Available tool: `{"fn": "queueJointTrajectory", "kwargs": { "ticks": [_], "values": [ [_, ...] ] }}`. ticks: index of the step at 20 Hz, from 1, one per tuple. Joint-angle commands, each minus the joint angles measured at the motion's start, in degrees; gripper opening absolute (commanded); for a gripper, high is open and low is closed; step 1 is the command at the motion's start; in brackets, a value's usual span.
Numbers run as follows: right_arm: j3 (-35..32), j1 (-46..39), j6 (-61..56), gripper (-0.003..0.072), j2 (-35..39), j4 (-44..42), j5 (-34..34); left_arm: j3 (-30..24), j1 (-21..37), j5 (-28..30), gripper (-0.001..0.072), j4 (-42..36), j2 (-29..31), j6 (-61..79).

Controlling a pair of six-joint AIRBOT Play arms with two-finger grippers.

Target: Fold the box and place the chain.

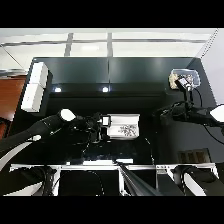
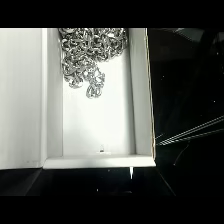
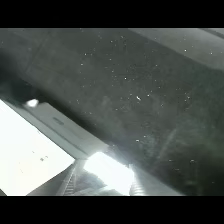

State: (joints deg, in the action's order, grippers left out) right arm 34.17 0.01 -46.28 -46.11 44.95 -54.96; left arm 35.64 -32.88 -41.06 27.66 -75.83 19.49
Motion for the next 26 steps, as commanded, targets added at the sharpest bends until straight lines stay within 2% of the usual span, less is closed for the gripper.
{"fn": "queueJointTrajectory", "kwargs": {
  "ticks": [1,3,5,7,9,11,13,16,19,22,26],
  "values": [
    [0.0,0.9,-5.9,0.0705,-0.3,-6.6,1.5,0.0,-0.4,0.4,0.0452,0.1,0.0,0.0],
    [0.3,3.2,-6.8,0.0705,-2.1,-11.8,7.7,0.0,-0.4,0.4,0.0446,0.1,0.0,0.0],
    [1.8,5.7,-6.9,0.0704,-6.9,-13.7,12.3,0.0,-0.4,0.4,0.0439,0.1,0.0,0.0],
    [2.8,8.6,-4.8,0.0696,-12.9,-13.6,13.2,0.0,-0.4,0.4,0.0439,0.1,0.0,0.0],
    [2.8,11.0,4.7,0.0697,-15.9,-13.2,11.0,0.0,-0.4,0.4,0.0439,0.1,0.0,0.0],
    [4.0,11.6,14.4,0.0697,-15.4,-12.5,4.1,0.0,-0.4,0.4,0.0439,0.1,0.0,0.0],
    [8.3,11.8,16.5,0.0696,-15.0,-6.3,-1.4,0.0,-0.4,0.4,0.0439,0.1,0.0,0.0],
    [8.6,13.1,27.3,0.0696,-15.1,-2.7,-4.7,0.0,-0.4,0.4,0.0439,0.2,0.0,0.0],
    [8.6,14.6,33.8,0.0696,-15.1,-3.1,-6.5,0.0,-0.4,0.4,0.0439,0.2,0.0,0.0],
    [8.6,18.1,34.2,0.0696,-15.1,-3.7,-7.5,0.0,-0.4,0.4,0.0439,0.1,0.0,0.0],
    [7.9,20.5,34.1,0.0696,-15.1,-0.8,-5.7,0.0,-0.4,0.4,0.0440,0.1,0.0,0.0]
  ]
}}
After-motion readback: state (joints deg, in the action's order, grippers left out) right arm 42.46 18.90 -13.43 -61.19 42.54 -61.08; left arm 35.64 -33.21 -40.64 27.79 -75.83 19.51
